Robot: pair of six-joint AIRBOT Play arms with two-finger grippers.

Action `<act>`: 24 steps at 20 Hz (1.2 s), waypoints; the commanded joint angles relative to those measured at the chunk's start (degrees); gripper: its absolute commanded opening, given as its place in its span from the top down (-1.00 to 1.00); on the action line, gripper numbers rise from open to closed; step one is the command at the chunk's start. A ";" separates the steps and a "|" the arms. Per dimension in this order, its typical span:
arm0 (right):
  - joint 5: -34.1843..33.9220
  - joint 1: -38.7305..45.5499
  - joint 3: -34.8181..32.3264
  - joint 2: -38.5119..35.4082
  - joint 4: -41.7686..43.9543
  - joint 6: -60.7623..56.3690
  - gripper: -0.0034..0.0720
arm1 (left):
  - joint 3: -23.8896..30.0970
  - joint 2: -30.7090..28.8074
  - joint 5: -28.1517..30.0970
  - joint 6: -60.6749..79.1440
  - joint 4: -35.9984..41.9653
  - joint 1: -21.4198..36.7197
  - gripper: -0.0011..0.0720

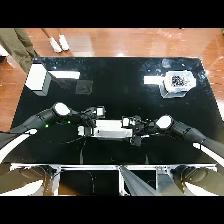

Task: Fold the box and place the chain.

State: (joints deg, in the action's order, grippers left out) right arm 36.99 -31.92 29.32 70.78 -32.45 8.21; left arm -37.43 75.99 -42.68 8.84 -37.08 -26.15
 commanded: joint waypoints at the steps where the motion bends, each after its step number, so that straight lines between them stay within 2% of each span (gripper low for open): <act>1: -2.12 -1.11 0.02 0.15 -2.12 -1.84 -0.94 | 0.02 0.04 0.37 -0.07 0.04 -0.02 0.92; 22: -2.27 -0.96 0.02 0.15 -2.10 -1.99 -0.92 | 0.02 0.04 -0.04 -0.31 0.04 -0.02 0.92; 23: -2.27 -0.96 0.02 0.15 -2.12 -1.99 -0.59 | 0.02 0.04 -0.07 -0.31 0.04 -0.02 0.92; 24: -2.27 -0.96 0.02 0.15 -2.12 -1.99 -0.51 | 0.02 0.04 -0.42 -0.31 0.04 -0.02 0.92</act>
State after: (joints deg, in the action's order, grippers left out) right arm 34.70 -32.88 29.36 70.89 -34.37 6.22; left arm -37.43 75.99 -42.59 8.62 -37.06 -26.13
